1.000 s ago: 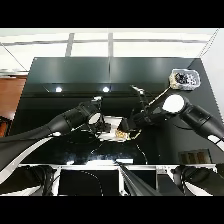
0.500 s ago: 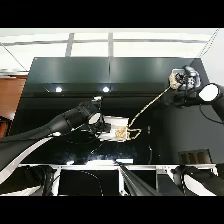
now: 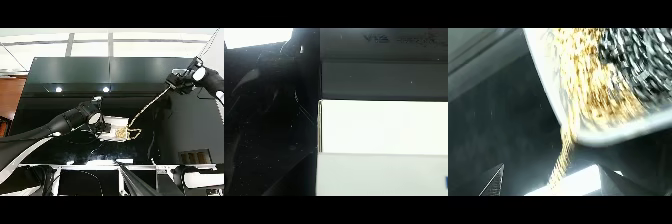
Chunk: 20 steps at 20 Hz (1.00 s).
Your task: Fold the box and place the chain.
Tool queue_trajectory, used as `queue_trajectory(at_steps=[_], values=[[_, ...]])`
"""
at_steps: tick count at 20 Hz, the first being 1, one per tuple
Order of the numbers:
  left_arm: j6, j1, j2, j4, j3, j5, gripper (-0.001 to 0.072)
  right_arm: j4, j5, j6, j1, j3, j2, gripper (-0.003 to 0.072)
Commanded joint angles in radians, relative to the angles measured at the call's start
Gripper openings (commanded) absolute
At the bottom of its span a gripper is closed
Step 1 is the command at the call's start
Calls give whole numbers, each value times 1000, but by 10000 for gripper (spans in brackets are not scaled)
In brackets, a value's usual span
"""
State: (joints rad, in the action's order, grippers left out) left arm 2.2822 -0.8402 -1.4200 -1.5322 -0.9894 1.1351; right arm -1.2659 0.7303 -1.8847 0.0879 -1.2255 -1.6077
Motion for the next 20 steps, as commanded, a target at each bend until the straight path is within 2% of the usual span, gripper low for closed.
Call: queue_trajectory(at_steps=[1, 2, 4, 5, 8, 10, 16, 20], values=[[0, 0, 0, 0, 0, 0, 32, 39, 26, -49, 5, -97, -115, 720], [0, 0, 0, 0, 0, 0, 32, 43, 21, -49, 5, -100, -116, 592], [0, 1, 0, 0, 0, 0, 32, 34, 50, -43, 6, -104, -115, 194], [0, 1, 0, 0, 0, 0, 32, 35, 83, -31, 10, -108, -115, 34], [0, 1, 0, 0, 0, 0, 32, 35, 177, 103, 12, -118, -75, 15], [0, 0, 0, 0, 0, 0, 32, 40, 219, 240, 11, -118, 19, 13], [0, 1, 0, -2, 0, -1, 32, 54, 280, 383, 11, -118, 504, 12], [0, 0, 0, -1, 0, -1, 32, 195, 358, 465, 11, -131, 732, 12]])
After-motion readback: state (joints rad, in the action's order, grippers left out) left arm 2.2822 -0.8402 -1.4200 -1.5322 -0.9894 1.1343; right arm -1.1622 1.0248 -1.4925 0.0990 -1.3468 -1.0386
